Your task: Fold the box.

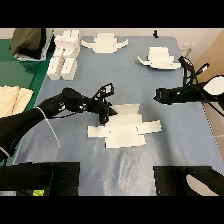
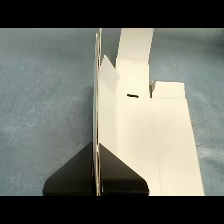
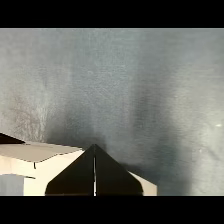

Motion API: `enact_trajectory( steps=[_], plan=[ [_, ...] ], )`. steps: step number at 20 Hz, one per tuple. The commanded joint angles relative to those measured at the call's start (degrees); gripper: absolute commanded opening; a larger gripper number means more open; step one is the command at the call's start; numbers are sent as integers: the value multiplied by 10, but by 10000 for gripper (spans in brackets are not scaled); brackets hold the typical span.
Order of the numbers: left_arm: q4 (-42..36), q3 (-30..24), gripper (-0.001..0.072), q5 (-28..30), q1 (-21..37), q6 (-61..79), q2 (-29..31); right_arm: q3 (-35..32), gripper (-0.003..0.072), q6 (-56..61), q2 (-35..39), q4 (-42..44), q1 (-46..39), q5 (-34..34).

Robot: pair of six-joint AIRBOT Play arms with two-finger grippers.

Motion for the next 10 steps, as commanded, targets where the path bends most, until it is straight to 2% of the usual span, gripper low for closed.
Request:
enact_trajectory(
  steps=[1, 10],
  plan=[
    [-25, -21, 12, 26, -11, 42, 2, -17, 3, 2, -2, 1, 13, -19],
    [-21, -61, 15, 23, -11, 52, 2, -20, 4, 2, -2, 2, 13, -45]
  ],
)
